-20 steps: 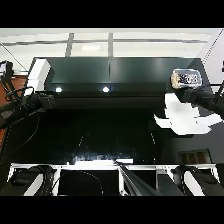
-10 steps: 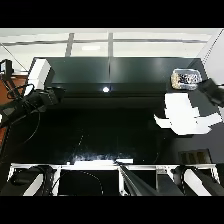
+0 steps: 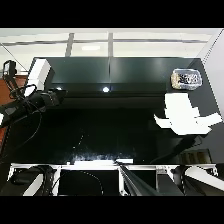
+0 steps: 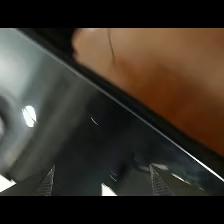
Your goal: Fold the box and place the chain.
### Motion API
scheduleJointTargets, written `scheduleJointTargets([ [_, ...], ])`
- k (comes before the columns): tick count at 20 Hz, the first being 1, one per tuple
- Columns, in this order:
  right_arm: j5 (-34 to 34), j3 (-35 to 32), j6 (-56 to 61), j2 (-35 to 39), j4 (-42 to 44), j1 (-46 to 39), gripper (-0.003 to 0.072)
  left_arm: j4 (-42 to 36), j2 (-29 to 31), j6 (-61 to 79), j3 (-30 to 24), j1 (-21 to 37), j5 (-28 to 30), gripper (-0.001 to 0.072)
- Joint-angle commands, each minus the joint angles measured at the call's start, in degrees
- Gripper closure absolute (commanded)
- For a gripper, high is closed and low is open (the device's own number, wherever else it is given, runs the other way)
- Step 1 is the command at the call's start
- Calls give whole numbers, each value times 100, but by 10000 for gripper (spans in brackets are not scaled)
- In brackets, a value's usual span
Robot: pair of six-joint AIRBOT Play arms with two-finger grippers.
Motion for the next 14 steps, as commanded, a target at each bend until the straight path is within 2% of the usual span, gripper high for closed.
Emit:
scheduleJointTargets([
  [1,1672,398,-2149,-824,680,-398,-25,0,-7,4,0,2,-7,5],
  [3,2144,662,-2179,-1261,632,-404,-25,0,-7,4,0,2,-11,5],
  [5,2710,789,-2479,-1696,1086,-389,-25,-20,-7,2,0,4,-52,5],
  [7,3215,839,-2618,-2046,1182,-356,-25,-20,-7,0,0,4,-149,5],
  [11,3335,874,-2789,-2197,1217,-358,-21,-20,-9,0,0,4,-177,5],
  [13,3467,925,-2898,-2197,1209,-358,152,-20,-31,0,0,4,-181,5],
  [14,3510,944,-2918,-2197,1196,-361,153,-37,-61,0,0,4,-197,5],
])
